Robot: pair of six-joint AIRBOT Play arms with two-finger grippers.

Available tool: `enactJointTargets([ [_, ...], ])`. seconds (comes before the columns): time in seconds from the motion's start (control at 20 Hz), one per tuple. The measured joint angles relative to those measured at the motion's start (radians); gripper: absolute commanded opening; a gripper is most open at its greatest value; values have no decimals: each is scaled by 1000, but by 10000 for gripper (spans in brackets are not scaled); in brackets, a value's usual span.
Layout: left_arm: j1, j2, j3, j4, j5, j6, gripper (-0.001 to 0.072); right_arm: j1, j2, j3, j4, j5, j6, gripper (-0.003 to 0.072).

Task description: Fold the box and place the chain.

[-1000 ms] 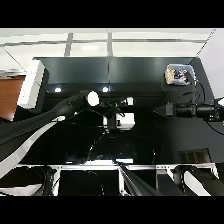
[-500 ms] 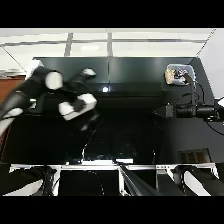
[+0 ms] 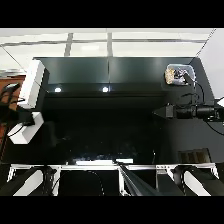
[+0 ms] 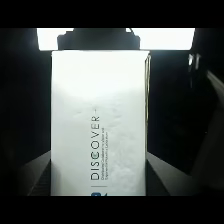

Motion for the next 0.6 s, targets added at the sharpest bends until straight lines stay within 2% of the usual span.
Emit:
enactJointTargets([
  [0.15,129,16,-37,-25,85,23,353,0,0,0,-1,0,2,17],
  [0.25,181,21,-47,-31,150,54,353,0,0,0,0,-2,10,17],
  [0.6,233,-14,-57,-126,394,268,353,0,0,0,2,-4,48,17],
])
